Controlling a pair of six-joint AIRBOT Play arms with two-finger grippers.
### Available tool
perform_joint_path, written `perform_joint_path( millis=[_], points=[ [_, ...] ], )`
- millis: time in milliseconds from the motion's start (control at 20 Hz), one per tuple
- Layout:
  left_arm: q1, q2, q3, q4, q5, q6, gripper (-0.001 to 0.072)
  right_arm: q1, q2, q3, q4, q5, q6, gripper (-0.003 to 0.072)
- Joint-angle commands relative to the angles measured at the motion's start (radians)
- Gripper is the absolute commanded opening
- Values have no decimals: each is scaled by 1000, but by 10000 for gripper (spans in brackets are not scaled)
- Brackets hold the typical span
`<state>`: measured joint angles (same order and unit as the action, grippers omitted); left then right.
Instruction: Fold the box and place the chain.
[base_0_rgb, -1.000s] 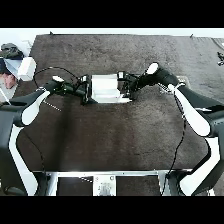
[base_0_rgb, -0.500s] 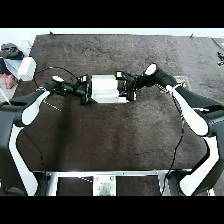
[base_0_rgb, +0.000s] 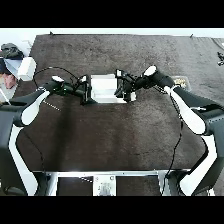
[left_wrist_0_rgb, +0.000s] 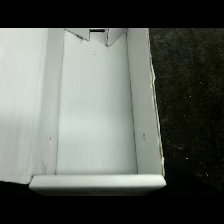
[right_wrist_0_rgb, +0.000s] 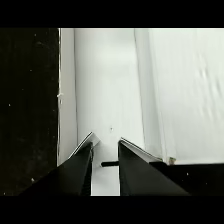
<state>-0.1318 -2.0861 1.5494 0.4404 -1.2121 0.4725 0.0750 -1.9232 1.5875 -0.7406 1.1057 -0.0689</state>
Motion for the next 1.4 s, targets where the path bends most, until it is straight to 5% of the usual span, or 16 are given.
perform_joint_path(
  millis=[0,200,350,550,650,900,950,1000,1100,1350],
  points=[
    [0,0,0,0,0,0,356,14,-16,0,31,-3,-23,220],
    [0,0,0,0,0,0,356,31,-32,0,24,-27,-44,222],
    [0,0,0,0,0,0,357,30,-32,0,-4,-40,-45,344],
    [0,0,0,0,0,0,356,30,-31,0,-7,-53,-45,346],
    [0,0,0,0,0,0,356,30,-32,0,-7,-60,-52,580],
    [0,0,0,0,0,0,357,30,-31,0,-8,-64,-51,580],
    [0,0,0,0,0,0,356,29,-30,0,-14,-59,-49,491],
    [0,0,0,0,0,0,356,29,-24,1,-42,-48,-35,289],
    [0,0,0,0,0,0,356,26,0,2,-126,-35,59,56],
    [0,0,0,0,0,0,356,-21,110,2,-282,6,346,11]
  ],
)
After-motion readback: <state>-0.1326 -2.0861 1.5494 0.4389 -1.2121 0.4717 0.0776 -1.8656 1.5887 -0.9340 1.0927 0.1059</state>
